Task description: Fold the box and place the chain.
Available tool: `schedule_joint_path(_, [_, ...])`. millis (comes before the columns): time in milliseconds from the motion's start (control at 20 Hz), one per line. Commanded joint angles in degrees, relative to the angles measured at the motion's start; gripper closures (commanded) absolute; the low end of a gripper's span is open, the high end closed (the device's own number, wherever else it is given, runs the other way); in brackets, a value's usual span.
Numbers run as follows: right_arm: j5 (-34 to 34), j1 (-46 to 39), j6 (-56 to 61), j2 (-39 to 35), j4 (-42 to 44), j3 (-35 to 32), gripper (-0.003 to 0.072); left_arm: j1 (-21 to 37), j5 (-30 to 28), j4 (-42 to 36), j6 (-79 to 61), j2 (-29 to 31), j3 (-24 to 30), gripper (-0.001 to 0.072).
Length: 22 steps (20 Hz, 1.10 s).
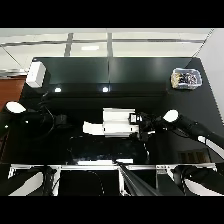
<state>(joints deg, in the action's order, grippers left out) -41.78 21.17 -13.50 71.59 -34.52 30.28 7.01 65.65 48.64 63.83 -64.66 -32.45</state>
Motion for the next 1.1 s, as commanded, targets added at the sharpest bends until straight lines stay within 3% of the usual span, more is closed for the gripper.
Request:
schedule_joint_path(0, [0.0, 0.0, 0.0, 0.0, 0.0, 0.0, 0.0442, 0.3, 3.3, -10.3, 2.6, -7.7, 1.9, 0.0686])
schedule_joint_path(150, [0.0, 0.0, 0.0, 0.0, 0.0, 0.0, 0.0441, -8.5, -5.0, -12.8, 3.6, -12.4, 1.4, 0.0685])
schedule_joint_path(350, [0.0, 0.0, 0.0, 0.0, 0.0, 0.0, 0.0442, -18.2, -5.2, -13.4, -2.3, -16.0, -2.8, 0.0684])
schedule_joint_path(500, [0.0, 0.0, 0.0, 0.0, 0.0, 0.0, 0.0442, -19.6, -3.5, -14.5, -5.2, -16.0, -5.6, 0.0668])
schedule_joint_path(550, [0.0, 0.0, 0.0, 0.0, 0.0, 0.0, 0.0442, -19.0, -2.1, -15.0, -6.3, -16.0, -6.3, 0.0515])
schedule_joint_path(600, [0.0, 0.0, 0.0, 0.0, 0.0, 0.0, 0.0441, -18.4, -0.6, -15.0, -6.7, -16.0, -7.2, 0.0245])
schedule_joint_path(650, [0.0, 0.0, 0.0, 0.0, 0.0, 0.0, 0.0442, -17.7, 0.5, -15.1, -6.7, -16.0, -7.9, 0.0095])
schedule_joint_path(700, [0.0, 0.0, 0.0, 0.0, 0.0, 0.0, 0.0442, -17.0, 1.5, -15.1, -6.7, -16.0, -8.6, 0.0063])
schedule_joint_path(1050, [0.0, 0.0, 0.0, 0.0, 0.0, 0.0, 0.0441, -20.8, 4.3, -15.8, -5.4, -16.0, -13.3, 0.0064])
